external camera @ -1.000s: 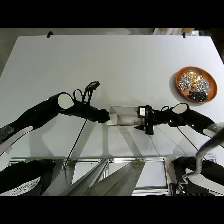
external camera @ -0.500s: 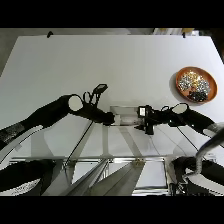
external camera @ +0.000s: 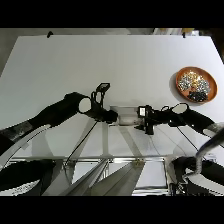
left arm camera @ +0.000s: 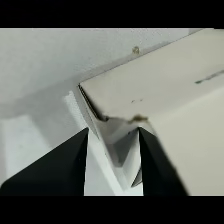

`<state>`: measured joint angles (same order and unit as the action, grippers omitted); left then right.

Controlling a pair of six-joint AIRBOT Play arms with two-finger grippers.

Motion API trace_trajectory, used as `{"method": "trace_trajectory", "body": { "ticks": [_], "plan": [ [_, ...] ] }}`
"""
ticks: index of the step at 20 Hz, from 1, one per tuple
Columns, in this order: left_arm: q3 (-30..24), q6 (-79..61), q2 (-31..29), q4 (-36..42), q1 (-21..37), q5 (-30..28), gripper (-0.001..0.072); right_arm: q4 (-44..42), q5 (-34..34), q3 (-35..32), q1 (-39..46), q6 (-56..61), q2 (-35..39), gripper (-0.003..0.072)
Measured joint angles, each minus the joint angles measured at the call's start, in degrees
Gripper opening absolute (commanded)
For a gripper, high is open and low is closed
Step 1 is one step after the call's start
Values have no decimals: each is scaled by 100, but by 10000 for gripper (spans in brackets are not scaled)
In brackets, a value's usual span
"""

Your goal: Fold the box and place the chain.

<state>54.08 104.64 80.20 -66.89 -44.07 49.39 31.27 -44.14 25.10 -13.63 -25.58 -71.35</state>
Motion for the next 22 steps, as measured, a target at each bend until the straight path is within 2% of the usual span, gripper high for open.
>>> {"method": "trace_trajectory", "body": {
  "ticks": [4, 5, 6, 12, 14, 16, 20, 21, 22],
  "plan": [
    [636, 723, 426, -544, -168, 560, 300, 0, 0, 0, 0, 0, 0, 384],
    [804, 929, 553, -667, -203, 743, 223, 0, 0, 2, 0, 0, 0, 384],
    [955, 1121, 664, -763, -234, 901, 202, 0, 0, 0, 0, 0, 0, 384],
    [1375, 2380, 1191, -1027, -452, 1541, 193, 0, 0, 2, 0, 0, 0, 384],
    [1410, 2673, 1268, -1064, -507, 1626, 44, 0, 0, 0, 0, -2, 0, 384],
    [1434, 2852, 1303, -1119, -538, 1681, 3, -2, -2, 2, 0, 0, 0, 384],
    [1449, 3053, 1333, -1228, -599, 1735, 15, -2, -2, 2, 0, -2, 0, 384],
    [1451, 3088, 1338, -1252, -610, 1740, 75, 0, -2, 2, 2, -2, 0, 384],
    [1445, 3123, 1344, -1276, -621, 1718, 225, 0, 0, 0, 0, 0, 0, 384]
  ]
}}
